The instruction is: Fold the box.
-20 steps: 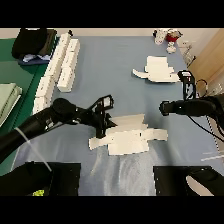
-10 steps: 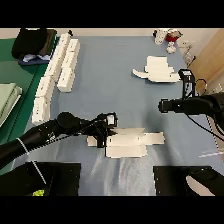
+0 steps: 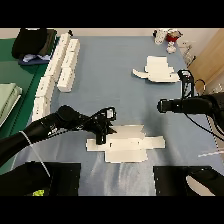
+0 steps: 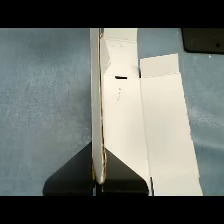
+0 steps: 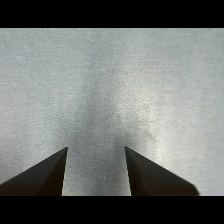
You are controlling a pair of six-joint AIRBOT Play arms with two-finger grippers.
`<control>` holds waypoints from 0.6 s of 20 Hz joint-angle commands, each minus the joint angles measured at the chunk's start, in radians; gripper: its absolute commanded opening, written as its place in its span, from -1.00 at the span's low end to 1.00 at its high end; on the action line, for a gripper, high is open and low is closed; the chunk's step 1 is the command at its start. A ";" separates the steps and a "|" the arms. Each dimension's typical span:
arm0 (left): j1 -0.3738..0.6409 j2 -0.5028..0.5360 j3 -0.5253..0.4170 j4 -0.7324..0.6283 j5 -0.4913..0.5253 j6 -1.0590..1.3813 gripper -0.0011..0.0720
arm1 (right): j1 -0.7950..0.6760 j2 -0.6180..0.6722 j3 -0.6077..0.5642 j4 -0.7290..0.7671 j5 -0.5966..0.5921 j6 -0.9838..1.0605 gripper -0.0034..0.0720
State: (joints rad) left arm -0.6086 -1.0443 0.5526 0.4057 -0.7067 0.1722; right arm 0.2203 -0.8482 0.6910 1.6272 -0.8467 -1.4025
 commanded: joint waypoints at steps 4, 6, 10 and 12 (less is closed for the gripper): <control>0.004 -0.058 0.002 0.007 -0.057 0.000 -0.93 | 0.000 0.000 0.001 0.008 0.000 0.000 0.57; 0.004 -0.062 0.002 0.015 -0.069 -0.002 -0.93 | 0.000 0.000 0.001 0.012 0.000 0.000 0.57; 0.005 -0.046 0.003 0.021 -0.060 -0.005 -0.93 | 0.000 0.000 0.001 0.012 -0.003 0.000 0.57; 0.005 -0.028 0.003 0.021 -0.058 -0.004 -0.93 | 0.000 0.000 0.001 0.012 -0.004 0.000 0.57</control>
